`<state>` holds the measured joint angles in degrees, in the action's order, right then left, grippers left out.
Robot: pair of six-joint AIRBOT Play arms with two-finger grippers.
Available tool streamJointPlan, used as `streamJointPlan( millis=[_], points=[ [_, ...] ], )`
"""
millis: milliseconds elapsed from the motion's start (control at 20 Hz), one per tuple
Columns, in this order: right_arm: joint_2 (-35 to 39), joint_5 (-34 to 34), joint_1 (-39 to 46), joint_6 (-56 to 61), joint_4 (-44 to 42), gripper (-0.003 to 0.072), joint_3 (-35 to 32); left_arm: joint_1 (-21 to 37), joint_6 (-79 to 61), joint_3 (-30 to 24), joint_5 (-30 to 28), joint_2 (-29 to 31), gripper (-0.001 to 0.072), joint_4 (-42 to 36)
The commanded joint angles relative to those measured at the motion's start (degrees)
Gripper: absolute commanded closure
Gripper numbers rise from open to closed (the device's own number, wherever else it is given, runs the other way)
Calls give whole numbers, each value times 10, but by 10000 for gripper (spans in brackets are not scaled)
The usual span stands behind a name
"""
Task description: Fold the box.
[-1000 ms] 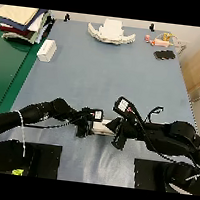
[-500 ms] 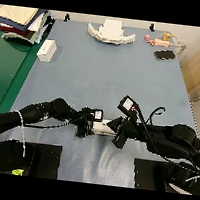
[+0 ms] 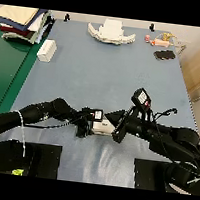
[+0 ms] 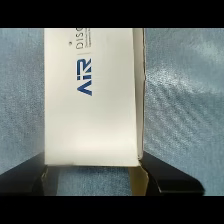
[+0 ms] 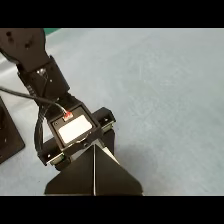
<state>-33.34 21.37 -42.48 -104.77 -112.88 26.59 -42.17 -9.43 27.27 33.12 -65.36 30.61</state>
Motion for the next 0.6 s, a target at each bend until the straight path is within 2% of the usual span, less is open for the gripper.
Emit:
streamJointPlan(
  millis=[0, 100, 250, 350, 550],
  points=[
    [-2, -8, 0, 8, 10, 683, -17, 0, 0, 0, 0, 0, 237, 0],
    [-2, -37, 0, 9, 4, 683, -63, 0, 0, 0, 0, 0, 238, 0],
    [-1, -121, -2, 8, -31, 683, -135, 0, 0, 0, 0, 0, 238, 0],
    [-2, -163, -4, 9, -32, 683, -158, 0, 0, 0, 0, 0, 238, 0],
    [-2, -169, -5, 9, -47, 682, -172, 0, 0, 0, 0, 0, 238, 0]
  ],
)
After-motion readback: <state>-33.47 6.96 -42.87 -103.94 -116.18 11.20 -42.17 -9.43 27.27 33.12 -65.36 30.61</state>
